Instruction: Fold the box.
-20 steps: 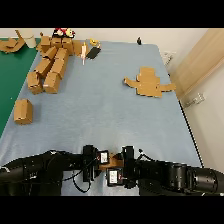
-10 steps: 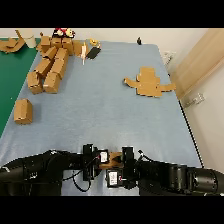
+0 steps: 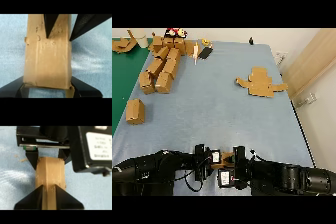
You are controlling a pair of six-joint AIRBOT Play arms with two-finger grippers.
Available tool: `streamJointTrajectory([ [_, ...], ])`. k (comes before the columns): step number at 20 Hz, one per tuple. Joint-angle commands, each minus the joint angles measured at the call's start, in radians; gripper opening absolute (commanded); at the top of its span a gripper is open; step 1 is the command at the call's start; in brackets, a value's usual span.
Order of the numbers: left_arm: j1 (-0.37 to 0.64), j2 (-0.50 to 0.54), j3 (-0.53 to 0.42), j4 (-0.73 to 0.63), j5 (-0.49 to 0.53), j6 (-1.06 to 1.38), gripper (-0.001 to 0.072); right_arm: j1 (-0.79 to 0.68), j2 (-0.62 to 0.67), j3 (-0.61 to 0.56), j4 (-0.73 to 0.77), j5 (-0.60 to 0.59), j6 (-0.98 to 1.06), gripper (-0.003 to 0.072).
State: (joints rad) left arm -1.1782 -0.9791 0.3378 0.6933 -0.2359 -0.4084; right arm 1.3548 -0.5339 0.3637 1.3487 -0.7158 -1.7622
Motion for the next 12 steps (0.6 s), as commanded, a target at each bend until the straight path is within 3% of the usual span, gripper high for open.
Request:
streamJointTrajectory([
  [1,0.0,0.0,0.0,0.002,0.001,0.001,0.0484,0.0,-0.001,0.003,-0.051,-0.003,0.001,0.0158],
  [7,0.0,0.0,0.0,0.001,0.001,0.001,0.0484,0.0,-0.001,0.003,-0.058,-0.003,0.012,0.0166],
  [12,0.0,0.0,0.0,0.001,0.001,0.001,0.0484,0.006,-0.011,0.001,0.023,0.0,0.012,0.0166],
])
